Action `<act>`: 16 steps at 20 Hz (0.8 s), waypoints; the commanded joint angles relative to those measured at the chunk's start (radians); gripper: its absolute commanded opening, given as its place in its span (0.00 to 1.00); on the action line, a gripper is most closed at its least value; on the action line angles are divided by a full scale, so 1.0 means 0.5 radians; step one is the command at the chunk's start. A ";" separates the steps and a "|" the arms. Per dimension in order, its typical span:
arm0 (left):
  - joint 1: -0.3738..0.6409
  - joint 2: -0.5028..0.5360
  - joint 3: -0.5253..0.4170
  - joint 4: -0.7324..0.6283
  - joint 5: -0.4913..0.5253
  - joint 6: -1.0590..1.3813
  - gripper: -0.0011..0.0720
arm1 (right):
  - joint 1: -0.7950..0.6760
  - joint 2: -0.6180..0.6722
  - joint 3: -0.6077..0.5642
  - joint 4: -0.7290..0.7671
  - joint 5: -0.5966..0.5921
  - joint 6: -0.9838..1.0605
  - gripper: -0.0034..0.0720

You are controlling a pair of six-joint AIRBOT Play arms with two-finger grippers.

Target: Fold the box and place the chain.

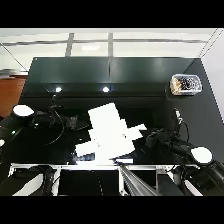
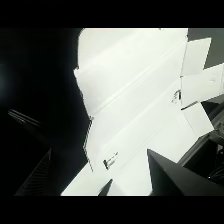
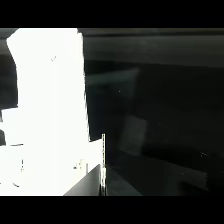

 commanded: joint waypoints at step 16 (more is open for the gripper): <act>-0.240 -0.683 0.004 -0.668 -0.381 1.112 0.95 | 0.003 0.001 -0.003 0.034 -0.010 0.069 0.08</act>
